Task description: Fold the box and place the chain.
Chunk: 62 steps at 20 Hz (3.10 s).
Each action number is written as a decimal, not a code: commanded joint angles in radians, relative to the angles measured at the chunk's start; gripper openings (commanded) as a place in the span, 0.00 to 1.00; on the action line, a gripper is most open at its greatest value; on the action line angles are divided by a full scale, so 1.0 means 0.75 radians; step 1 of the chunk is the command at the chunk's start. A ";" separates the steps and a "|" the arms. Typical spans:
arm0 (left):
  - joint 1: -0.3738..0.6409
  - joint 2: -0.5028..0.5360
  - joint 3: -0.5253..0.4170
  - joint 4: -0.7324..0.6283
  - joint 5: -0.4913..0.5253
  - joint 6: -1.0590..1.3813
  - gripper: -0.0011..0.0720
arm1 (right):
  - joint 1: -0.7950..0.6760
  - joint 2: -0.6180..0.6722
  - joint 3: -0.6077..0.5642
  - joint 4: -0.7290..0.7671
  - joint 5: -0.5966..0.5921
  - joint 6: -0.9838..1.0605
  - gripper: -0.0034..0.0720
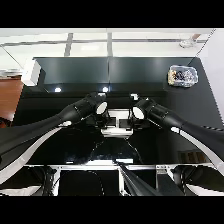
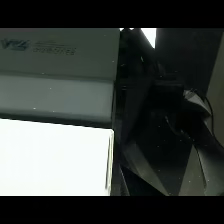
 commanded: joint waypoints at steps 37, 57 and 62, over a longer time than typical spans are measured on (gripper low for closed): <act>0.001 -0.001 -0.001 0.001 0.016 -0.001 0.05 | -1.166 -0.528 0.907 -0.194 -0.135 -0.392 0.88; 0.001 -0.001 -0.001 0.000 -0.011 -0.001 0.05 | -1.194 -0.361 1.345 -0.113 0.130 -0.823 0.06; 0.001 -0.001 -0.001 0.000 -0.011 -0.001 0.05 | -1.190 -0.036 1.345 0.103 0.228 -0.925 0.06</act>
